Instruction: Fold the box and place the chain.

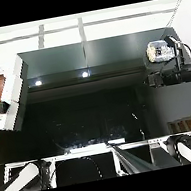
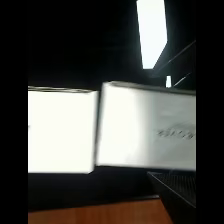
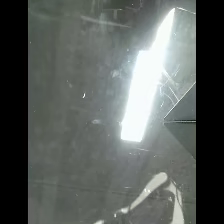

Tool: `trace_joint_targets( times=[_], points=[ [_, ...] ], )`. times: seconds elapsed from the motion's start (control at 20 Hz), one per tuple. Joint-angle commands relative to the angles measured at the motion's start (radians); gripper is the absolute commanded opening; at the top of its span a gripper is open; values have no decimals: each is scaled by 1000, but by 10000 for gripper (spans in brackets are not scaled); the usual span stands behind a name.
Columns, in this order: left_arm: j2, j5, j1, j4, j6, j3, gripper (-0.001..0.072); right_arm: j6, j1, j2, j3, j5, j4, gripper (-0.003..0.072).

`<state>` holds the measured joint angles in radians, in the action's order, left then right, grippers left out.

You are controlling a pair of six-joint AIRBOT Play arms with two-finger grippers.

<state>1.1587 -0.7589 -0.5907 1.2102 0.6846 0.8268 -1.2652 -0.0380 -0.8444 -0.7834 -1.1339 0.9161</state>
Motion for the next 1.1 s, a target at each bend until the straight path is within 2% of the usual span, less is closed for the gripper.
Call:
trace_joint_targets(
  times=[0.0, 0.1, 0.15, 0.2, 0.25, 0.35, 0.4, 0.45, 0.6, 0.7, 0.8, 1.05],
  points=[
    [-22, -25, 58, -23, 118, 125, 714, -3, 23, 0, -2, 65, 0, 17],
    [-35, -95, 111, -39, 235, 234, 710, -3, 36, 0, -18, 103, -7, 17],
    [-37, -148, 136, -81, 307, 289, 661, -3, 48, 0, -32, 112, -7, 17],
    [-38, -209, 158, -129, 354, 333, 405, -3, 66, 0, -48, 123, -7, 17],
    [-39, -284, 181, -190, 370, 366, 22, -2, 84, 0, -56, 144, -6, 17],
    [-64, -358, 242, -309, 370, 359, 23, 5, 124, 0, -55, 216, 11, 17],
    [-98, -336, 289, -319, 366, 323, 22, 5, 148, 0, -55, 261, 45, 17],
    [-147, -276, 347, -318, 344, 262, 22, 5, 175, 0, -47, 313, 89, 17],
    [-317, 32, 541, -287, 210, -71, 24, 9, 243, -6, 40, 535, 272, 17],
    [-386, 127, 603, -297, 216, -226, 25, 8, 240, -9, 106, 628, 335, 17],
    [-425, 150, 623, -295, 214, -275, 26, 8, 234, -9, 114, 592, 344, 18],
    [-436, 150, 623, -296, 216, -275, 26, 9, 233, -9, 114, 588, 341, 18]
  ],
)
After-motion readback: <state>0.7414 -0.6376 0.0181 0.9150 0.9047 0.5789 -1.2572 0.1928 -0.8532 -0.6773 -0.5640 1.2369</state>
